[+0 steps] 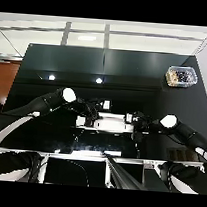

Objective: Fold the box and place the chain.

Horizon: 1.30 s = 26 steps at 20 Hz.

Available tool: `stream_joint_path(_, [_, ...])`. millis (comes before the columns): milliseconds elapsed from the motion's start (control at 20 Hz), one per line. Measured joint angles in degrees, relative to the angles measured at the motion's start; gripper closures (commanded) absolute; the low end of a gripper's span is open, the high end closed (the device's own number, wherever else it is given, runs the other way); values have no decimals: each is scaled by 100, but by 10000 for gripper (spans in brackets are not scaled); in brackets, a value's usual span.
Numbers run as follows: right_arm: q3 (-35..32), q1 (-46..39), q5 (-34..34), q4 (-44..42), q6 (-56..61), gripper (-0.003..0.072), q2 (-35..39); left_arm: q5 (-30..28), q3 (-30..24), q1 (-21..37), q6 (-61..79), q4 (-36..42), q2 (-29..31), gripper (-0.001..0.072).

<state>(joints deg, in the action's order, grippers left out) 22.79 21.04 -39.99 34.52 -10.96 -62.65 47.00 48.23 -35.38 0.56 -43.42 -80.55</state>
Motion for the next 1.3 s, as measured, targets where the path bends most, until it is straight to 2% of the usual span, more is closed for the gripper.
stream_joint_path(200, [0,0,0,2,-4,15,0,0,0,0,-7,2,0,679])
stream_joint_path(250, [0,0,0,2,-4,181,0,0,0,0,-4,2,0,679])
stream_joint_path(300, [0,0,0,0,-7,214,0,2,0,0,-4,2,0,679])
stream_joint_path(450, [0,0,0,-2,-2,214,0,7,0,0,4,0,0,673])
stream_joint_path(500, [0,0,0,0,-2,214,0,7,0,0,4,0,0,564])
stream_joint_path(550, [0,0,0,0,-4,214,0,13,0,2,7,0,0,348])
stream_joint_path(600, [0,0,0,0,-7,214,0,11,0,7,-20,0,7,178])
stream_joint_path(650, [0,0,0,0,-7,214,0,13,0,17,-107,-4,33,139])
stream_joint_path(750, [0,0,-2,2,-7,214,0,15,0,72,-367,-116,140,139])
stream_joint_path(850, [0,0,-15,2,-7,214,0,63,0,177,-857,-396,365,144])
stream_joint_path(900, [0,0,-31,4,-7,214,0,166,0,240,-1167,-592,507,214])
stream_joint_path(1000, [0,0,-61,11,-7,214,0,437,0,387,-1930,-1099,870,672])
stream_joint_path(1200, [0,0,-85,11,-9,214,0,1532,-24,520,-3128,-2006,1480,681])
stream_joint_path(1300, [0,0,-87,9,-11,214,0,1856,-133,509,-3654,-1794,1620,681])
